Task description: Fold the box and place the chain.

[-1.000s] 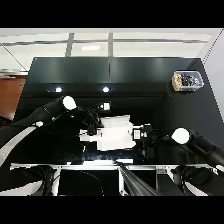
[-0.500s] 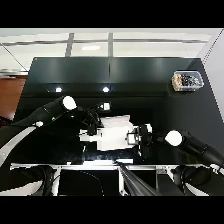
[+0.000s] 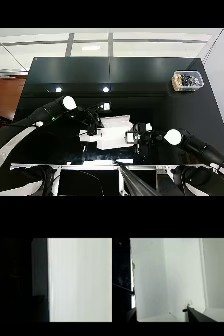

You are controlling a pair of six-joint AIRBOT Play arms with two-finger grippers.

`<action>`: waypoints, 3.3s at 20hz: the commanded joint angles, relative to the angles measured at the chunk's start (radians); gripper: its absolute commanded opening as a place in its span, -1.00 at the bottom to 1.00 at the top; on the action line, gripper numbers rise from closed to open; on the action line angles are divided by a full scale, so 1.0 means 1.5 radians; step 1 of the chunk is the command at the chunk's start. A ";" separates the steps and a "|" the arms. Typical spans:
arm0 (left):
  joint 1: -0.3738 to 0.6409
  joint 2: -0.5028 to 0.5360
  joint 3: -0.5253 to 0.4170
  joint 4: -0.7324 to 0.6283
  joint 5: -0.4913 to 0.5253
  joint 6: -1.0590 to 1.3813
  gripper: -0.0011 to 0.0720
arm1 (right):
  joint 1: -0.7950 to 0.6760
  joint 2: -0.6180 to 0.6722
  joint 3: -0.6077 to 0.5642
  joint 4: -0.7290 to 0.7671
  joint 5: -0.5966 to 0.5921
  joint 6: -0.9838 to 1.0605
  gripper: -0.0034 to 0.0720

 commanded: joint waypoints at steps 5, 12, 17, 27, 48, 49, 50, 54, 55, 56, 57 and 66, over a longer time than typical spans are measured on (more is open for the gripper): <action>0.000 0.000 0.000 0.000 -0.001 0.000 -0.89 | -0.049 0.000 0.071 0.028 0.028 0.080 0.99; 0.000 0.000 0.000 0.000 -0.001 0.000 -0.89 | -0.111 -0.004 0.077 0.070 0.024 0.070 0.99; 0.000 0.000 0.000 0.000 -0.001 0.000 -0.89 | -0.135 -0.037 0.077 0.153 0.044 -0.028 0.99; 0.000 0.004 0.009 0.042 -0.015 0.000 -0.89 | -0.134 -0.081 0.077 0.221 0.104 -0.116 0.98; 0.000 0.003 0.033 0.055 -0.049 -0.001 -0.89 | -0.070 -0.173 0.077 0.156 0.025 -0.166 0.97; 0.000 0.003 0.033 0.055 -0.049 -0.001 -0.89 | -0.070 -0.174 0.077 0.137 0.025 -0.165 0.97; 0.000 0.003 0.033 0.055 -0.049 -0.001 -0.89 | -0.070 -0.174 0.077 0.131 0.025 -0.165 0.97; 0.000 0.003 0.033 0.055 -0.048 0.000 -0.89 | -0.070 -0.175 0.077 0.135 0.023 -0.166 0.97; 0.000 0.003 0.033 0.055 -0.048 0.000 -0.89 | -0.070 -0.175 0.077 0.135 0.023 -0.166 0.97; 0.000 0.003 0.033 0.055 -0.048 0.000 -0.89 | -0.070 -0.175 0.077 0.140 0.023 -0.166 0.97; 0.000 0.003 0.033 0.055 -0.048 0.000 -0.89 | -0.070 -0.175 0.077 0.148 0.023 -0.167 0.97; 0.000 0.003 0.033 0.055 -0.048 -0.001 -0.89 | -0.044 -0.179 0.077 0.147 0.007 -0.170 0.96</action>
